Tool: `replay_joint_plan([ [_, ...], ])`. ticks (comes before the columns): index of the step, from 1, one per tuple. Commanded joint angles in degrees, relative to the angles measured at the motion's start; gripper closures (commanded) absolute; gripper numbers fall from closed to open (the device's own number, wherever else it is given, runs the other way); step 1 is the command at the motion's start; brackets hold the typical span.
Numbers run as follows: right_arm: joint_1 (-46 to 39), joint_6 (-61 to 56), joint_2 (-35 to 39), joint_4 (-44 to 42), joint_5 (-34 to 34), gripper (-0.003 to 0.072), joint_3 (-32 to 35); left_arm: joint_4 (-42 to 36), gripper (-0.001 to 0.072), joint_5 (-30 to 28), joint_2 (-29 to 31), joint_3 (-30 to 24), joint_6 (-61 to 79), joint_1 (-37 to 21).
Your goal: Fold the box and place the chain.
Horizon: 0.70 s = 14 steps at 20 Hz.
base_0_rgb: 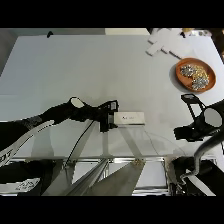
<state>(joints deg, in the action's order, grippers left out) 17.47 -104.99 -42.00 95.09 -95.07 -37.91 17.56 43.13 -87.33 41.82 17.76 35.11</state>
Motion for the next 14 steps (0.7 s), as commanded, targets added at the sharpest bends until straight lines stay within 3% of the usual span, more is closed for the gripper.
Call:
replay_joint_plan([
  [1,0.02,-0.20,-0.04,0.00,-0.07,0.0675,-0.04,0.00,0.0480,-0.02,0.02,-0.02,0.02,0.00],
  [9,0.02,-0.20,-0.04,0.00,-0.09,0.0675,-0.04,-0.26,0.0484,-0.11,0.04,-0.02,0.04,0.00],
  [10,0.02,-0.20,-0.04,0.00,-0.07,0.0675,-0.04,-0.20,0.0538,-0.50,0.04,-0.02,0.04,0.00],
  [11,0.02,-0.20,-0.04,0.00,-0.07,0.0675,-0.04,-0.22,0.0716,-1.01,0.09,-0.02,0.11,-0.04],
  [14,0.02,-0.20,-0.04,0.00,-0.07,0.0675,-0.04,0.02,0.0708,-1.66,2.62,-0.02,0.26,-0.22],
])
